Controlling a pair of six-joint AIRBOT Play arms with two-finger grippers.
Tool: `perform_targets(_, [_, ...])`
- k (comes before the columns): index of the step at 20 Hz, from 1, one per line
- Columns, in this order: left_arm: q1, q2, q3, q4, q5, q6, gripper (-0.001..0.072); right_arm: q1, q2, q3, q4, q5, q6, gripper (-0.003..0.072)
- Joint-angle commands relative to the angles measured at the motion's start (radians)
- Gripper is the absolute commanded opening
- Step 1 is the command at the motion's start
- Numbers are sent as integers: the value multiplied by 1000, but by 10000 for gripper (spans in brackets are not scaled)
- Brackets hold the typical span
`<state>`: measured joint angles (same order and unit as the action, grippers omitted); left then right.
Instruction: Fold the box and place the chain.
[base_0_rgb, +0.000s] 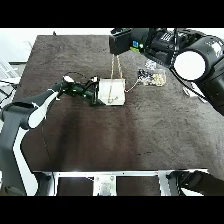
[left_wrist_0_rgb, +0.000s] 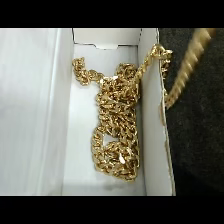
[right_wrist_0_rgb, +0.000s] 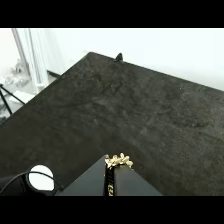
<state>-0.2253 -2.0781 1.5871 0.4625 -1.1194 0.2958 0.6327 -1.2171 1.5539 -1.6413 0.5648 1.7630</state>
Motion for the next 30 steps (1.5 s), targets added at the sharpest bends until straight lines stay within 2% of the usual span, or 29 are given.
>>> perform_targets(1, [0, 0, 0, 0, 2, -3, 339, -20, -3, 21, -2, -54, 9, 3])
perform_targets(5, [0, 0, 0, 0, 2, -3, 339, -37, -3, 65, -1, -63, 10, 3])
perform_targets(11, [0, 0, 0, 0, 1, -3, 339, -37, -3, 64, 0, -56, 10, 3])
perform_targets(16, [0, 0, 0, 0, 2, -3, 339, -29, -6, 45, 35, 25, 13, 4])
perform_targets(20, [0, 0, 0, 0, 1, -3, 339, -24, -23, -57, 44, 13, 94, 4])
perform_targets(23, [0, 0, 0, 0, 1, -3, 339, -31, -59, -174, 44, -139, 162, 4])
perform_targets(30, [0, 0, 0, 0, 1, -3, 339, -63, -237, -409, 58, -274, 326, 3])
